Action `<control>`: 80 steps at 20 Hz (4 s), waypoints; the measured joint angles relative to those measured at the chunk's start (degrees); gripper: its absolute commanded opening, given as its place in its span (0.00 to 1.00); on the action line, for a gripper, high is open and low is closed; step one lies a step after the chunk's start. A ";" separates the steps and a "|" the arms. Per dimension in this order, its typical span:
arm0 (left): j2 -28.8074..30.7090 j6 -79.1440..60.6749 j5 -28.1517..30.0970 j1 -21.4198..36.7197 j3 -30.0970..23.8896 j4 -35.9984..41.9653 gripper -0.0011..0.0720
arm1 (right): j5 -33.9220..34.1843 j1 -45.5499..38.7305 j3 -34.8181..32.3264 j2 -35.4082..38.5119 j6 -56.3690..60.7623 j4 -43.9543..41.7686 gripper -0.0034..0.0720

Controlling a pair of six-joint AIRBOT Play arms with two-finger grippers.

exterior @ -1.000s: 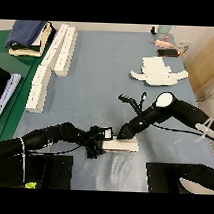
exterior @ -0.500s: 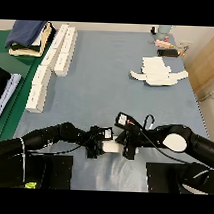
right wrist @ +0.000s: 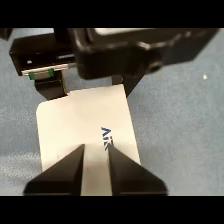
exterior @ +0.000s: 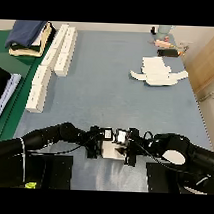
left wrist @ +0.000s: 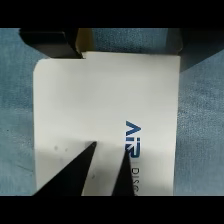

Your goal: Fold the box.

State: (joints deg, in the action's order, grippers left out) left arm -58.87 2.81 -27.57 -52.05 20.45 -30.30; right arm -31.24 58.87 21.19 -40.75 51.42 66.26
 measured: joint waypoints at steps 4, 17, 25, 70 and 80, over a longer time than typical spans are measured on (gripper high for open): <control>0.00 0.07 -0.04 0.00 0.00 0.09 0.65 | -0.09 0.70 0.26 0.04 -3.10 0.70 0.67; 0.00 0.07 -0.04 0.00 0.00 0.09 0.65 | -7.30 0.83 1.70 2.82 -9.27 5.33 0.76; 0.00 0.00 0.00 0.00 0.00 0.02 0.65 | -8.72 0.83 1.27 2.62 -9.38 12.07 0.75; 0.02 0.02 -0.04 0.02 0.00 0.13 0.65 | -2.97 0.83 0.72 5.57 -9.49 15.82 0.31; 0.02 -0.09 -0.09 0.02 0.00 -0.04 0.65 | -4.09 0.83 0.15 5.40 -9.49 10.67 0.31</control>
State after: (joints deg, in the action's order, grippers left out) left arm -58.85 2.72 -27.66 -52.03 20.45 -30.35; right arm -35.33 59.70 21.34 -35.35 41.93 76.93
